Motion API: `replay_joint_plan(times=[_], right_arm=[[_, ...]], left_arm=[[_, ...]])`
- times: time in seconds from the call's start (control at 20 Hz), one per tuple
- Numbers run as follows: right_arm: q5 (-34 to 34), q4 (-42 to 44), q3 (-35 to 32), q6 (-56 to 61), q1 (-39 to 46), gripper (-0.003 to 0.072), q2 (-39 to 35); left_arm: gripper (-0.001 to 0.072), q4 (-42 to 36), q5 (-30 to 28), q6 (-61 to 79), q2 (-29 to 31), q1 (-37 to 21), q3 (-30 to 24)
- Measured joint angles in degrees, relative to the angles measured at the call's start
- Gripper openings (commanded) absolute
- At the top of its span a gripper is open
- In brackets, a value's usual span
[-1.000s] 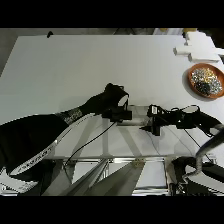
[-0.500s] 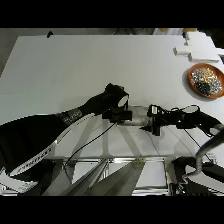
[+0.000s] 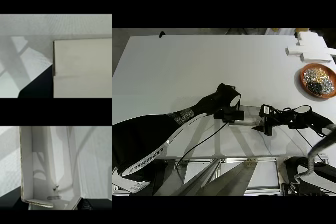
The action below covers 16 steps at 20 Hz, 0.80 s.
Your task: Fold the box and place the chain.
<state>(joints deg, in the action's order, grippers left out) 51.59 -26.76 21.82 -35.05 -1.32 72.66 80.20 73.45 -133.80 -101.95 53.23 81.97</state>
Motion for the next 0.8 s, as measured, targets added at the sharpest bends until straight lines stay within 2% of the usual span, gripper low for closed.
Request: replay_joint_plan(times=[0.05,0.1,0.4,0.65,0.7,0.75,0.8], right_arm=[[-0.02,0.0,0.0,0.0,0.0,0.0462,0.0],[0.0,0.0,0.0,0.0,0.0,0.0462,0.0],[0.0,0.0,0.0,0.02,0.0,0.0462,0.0],[0.02,0.0,0.0,0.02,0.0,0.0462,0.0],[0.02,0.0,0.0,0.02,0.0,0.0462,0.0],[0.02,0.0,0.0,0.02,0.0,0.0462,0.0],[0.02,0.0,0.0,0.02,0.0,0.0462,0.0]], left_arm=[[0.0255,-0.48,-0.02,0.22,0.2,-0.02,0.0],[0.0289,-0.7,-0.02,0.83,0.42,-0.07,0.02],[0.029,-3.06,1.07,8.55,4.52,-2.29,0.0],[0.0298,-4.46,6.4,19.78,11.91,-5.88,-2.36],[0.0412,-4.68,6.67,22.27,14.05,-6.95,-3.82],[0.0629,-4.92,7.13,24.96,16.5,-8.11,-5.62],[0.069,-5.09,7.19,27.76,18.8,-9.38,-7.67]])
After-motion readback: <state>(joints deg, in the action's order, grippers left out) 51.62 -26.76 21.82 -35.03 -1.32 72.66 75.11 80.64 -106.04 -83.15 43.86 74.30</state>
